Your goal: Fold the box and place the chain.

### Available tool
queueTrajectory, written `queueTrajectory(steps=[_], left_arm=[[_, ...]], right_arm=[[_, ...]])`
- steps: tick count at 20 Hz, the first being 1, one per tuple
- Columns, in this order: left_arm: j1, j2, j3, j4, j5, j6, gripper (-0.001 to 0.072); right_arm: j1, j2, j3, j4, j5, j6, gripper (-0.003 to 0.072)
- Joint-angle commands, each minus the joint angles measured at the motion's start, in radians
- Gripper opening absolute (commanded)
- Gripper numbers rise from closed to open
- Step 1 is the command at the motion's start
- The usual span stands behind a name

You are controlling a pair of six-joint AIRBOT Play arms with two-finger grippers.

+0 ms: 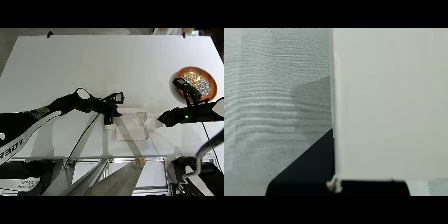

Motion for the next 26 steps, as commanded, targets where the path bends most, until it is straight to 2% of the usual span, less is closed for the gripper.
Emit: queueTrajectory(steps=[1,8,9,10,12,13,17,22,25,26], left_arm=[[0.000,-0.001,-0.001,0.001,0.002,-0.005,-0.0002],[0.001,0.000,-0.001,0.002,-0.005,-0.035,0.0037],[0.001,0.000,-0.001,0.002,-0.006,-0.034,0.0035],[0.000,0.000,-0.001,0.001,-0.006,-0.035,0.0035],[0.000,0.000,-0.001,0.001,-0.009,-0.034,0.0035],[0.000,0.000,-0.001,0.001,-0.010,-0.035,0.0035],[0.000,0.000,-0.001,0.002,-0.010,-0.035,0.0035],[0.000,0.000,-0.001,0.001,-0.010,-0.034,0.0035],[0.000,0.000,-0.001,0.001,-0.011,-0.035,0.0035],[0.000,0.000,-0.001,0.002,-0.011,-0.034,0.0035]], right_arm=[[0.001,0.001,0.001,-0.003,0.000,0.000,0.0302],[0.001,0.001,0.001,0.010,0.003,-0.053,0.0298],[0.001,0.000,0.001,0.009,0.003,-0.083,0.0263],[0.001,0.000,0.000,0.007,0.008,-0.146,0.0158],[0.007,0.000,0.000,0.017,0.004,-0.228,0.0030],[0.028,-0.002,0.000,0.017,0.003,-0.279,0.0014],[0.187,-0.003,-0.006,-0.027,0.052,-0.651,0.0016],[0.359,-0.004,-0.049,-0.129,0.051,-0.712,0.0015],[0.378,-0.003,-0.161,-0.144,-0.090,-0.773,0.0020],[0.404,-0.001,-0.209,-0.176,-0.171,-0.775,0.0179]])
